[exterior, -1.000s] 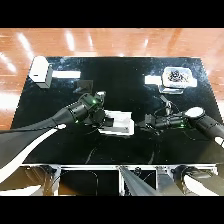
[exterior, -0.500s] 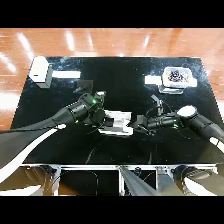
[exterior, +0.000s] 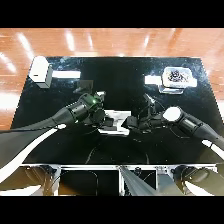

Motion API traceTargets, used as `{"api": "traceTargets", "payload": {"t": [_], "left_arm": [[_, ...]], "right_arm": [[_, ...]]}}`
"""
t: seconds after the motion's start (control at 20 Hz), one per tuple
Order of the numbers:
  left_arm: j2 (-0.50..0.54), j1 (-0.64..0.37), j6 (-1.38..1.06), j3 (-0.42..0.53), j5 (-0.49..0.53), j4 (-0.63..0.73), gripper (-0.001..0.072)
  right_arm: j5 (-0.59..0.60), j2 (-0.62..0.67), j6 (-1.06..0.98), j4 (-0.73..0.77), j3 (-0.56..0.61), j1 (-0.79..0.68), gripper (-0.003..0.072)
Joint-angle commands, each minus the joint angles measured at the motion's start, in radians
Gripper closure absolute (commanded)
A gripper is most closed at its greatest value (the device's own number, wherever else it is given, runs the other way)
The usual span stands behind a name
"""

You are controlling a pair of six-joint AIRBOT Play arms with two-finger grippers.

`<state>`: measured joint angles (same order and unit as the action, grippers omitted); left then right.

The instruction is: Fold the box and place the chain.

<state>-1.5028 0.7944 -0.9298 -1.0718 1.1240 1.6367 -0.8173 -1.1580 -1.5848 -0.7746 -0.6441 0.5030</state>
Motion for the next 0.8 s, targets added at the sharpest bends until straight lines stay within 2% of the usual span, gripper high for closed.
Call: {"api": "traceTargets", "payload": {"t": [0.0, 0.3, 0.45, 0.75], "left_arm": [[0.000, 0.000, -0.005, 0.001, -0.002, 0.000, 0.0687], [0.000, 0.000, -0.005, 0.001, -0.001, 0.000, 0.0687], [0.000, 0.000, -0.005, 0.001, -0.001, 0.000, 0.0687], [0.000, 0.000, -0.005, 0.001, -0.001, 0.000, 0.0687]], "right_arm": [[0.032, 0.000, -0.278, -0.300, -0.088, 0.077, 0.0141], [-0.078, -0.001, -0.599, -0.694, -0.195, 0.208, 0.0144], [-0.119, -0.013, -0.632, -0.723, -0.195, 0.242, 0.0144], [-0.069, -0.095, -0.649, -0.713, -0.205, 0.286, 0.0144]]}}
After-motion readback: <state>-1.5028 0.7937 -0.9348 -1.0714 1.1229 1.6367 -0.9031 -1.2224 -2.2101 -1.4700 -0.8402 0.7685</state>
